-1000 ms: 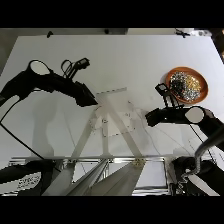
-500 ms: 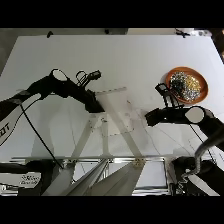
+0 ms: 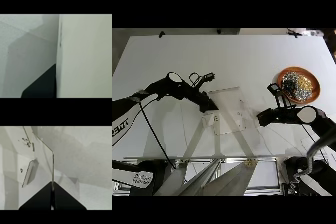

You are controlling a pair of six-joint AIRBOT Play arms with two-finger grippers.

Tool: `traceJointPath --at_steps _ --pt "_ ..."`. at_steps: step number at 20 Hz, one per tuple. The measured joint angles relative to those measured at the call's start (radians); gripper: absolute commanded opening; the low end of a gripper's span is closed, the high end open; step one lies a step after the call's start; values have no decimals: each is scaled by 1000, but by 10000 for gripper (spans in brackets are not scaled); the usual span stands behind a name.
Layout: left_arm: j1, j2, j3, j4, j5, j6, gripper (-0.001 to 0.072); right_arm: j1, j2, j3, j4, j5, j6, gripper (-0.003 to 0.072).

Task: Fold the box and place the chain.

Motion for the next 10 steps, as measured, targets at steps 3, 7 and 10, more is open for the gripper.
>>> traceJointPath --at_steps 3,7,10 --pt "0 28 0 -6 -23 5 0 0 11 24 -5 75 0 437" --pt "-2 92 0 -7 -77 7 -1 0 74 83 -45 232 3 439" --pt "-27 141 0 6 -117 5 -1 0 160 112 -141 363 39 438"
